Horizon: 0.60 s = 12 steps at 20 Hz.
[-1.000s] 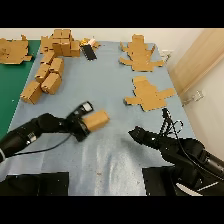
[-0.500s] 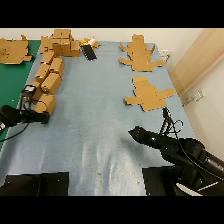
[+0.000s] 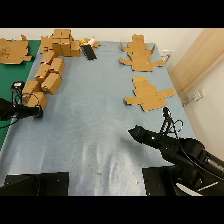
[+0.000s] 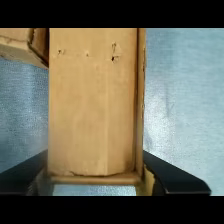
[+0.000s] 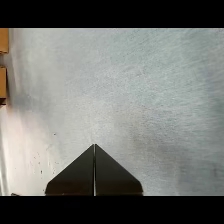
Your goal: Fold the box.
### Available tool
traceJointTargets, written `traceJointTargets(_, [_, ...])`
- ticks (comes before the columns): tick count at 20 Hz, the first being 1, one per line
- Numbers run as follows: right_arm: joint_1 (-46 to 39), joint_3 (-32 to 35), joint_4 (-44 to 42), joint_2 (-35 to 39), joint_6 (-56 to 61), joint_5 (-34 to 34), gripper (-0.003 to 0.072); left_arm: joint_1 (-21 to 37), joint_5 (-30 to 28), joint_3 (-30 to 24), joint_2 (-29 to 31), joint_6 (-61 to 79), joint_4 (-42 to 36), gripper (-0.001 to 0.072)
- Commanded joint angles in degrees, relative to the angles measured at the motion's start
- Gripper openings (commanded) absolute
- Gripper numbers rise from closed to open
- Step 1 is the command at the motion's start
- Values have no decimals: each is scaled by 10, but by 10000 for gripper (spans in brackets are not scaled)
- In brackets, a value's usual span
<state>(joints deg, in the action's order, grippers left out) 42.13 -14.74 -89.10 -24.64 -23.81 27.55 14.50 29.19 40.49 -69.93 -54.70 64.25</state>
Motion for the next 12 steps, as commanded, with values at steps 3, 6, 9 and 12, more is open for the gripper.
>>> traceJointTargets(3, [0,-1,1,0,0,-1,-1,5,21,10,-8,-4,1,704])
traceJointTargets(6, [0,-1,1,0,0,-1,-1,25,79,24,-7,-14,1,704])
traceJointTargets(9, [0,-1,0,0,0,-1,-1,54,144,59,-7,-23,1,704])
traceJointTargets(12, [0,-1,-2,0,0,-1,0,77,226,114,-7,-23,1,704])
